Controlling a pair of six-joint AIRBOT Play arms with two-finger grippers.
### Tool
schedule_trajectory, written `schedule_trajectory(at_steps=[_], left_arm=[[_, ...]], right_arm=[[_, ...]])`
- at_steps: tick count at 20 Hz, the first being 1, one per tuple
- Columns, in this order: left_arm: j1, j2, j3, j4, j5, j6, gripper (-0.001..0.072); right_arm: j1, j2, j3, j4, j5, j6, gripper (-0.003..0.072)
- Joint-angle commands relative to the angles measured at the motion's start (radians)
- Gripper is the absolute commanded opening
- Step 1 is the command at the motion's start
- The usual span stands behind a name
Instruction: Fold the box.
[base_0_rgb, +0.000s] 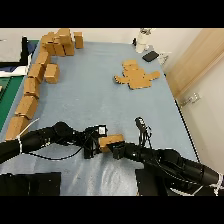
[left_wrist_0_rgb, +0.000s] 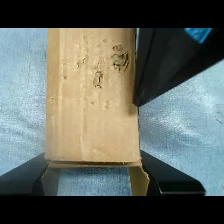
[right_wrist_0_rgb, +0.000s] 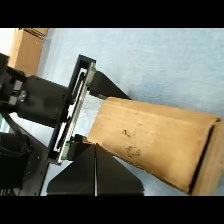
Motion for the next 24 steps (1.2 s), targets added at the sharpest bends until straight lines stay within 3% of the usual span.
schedule_trajectory(at_steps=[1,6,10,12,14,16,18,21,24], left_arm=[[0.000,0.000,0.001,0.000,0.000,0.000,0.0523],[0.000,0.000,0.001,0.000,0.000,0.000,0.0523],[0.000,0.000,0.001,0.000,0.000,0.000,0.0523],[0.000,0.000,0.001,0.000,0.000,0.000,0.0524],[0.000,0.000,0.001,0.000,0.000,0.000,0.0523],[0.000,0.000,0.001,0.000,0.000,0.000,0.0524],[0.000,0.000,0.001,0.000,0.000,0.000,0.0523],[0.000,0.000,0.001,0.000,0.000,0.000,0.0523],[0.000,0.000,0.001,0.000,0.000,0.000,0.0523]], right_arm=[[-0.010,-0.051,-0.002,-0.001,-0.010,0.009,0.0004],[-0.007,-0.121,-0.002,0.002,-0.017,0.009,0.0003],[-0.007,-0.095,0.025,-0.024,-0.032,0.005,0.0003],[-0.008,-0.030,0.095,-0.124,-0.154,0.006,0.0002],[-0.029,0.018,0.201,-0.314,-0.418,0.053,0.0003],[-0.069,0.020,0.317,-0.544,-0.756,0.183,0.0003],[-0.126,-0.003,0.408,-0.661,-0.986,0.255,0.0003],[-0.251,-0.095,0.476,-0.608,-1.107,0.260,0.0004],[-0.312,-0.222,0.477,-0.492,-1.099,0.231,0.0003]])
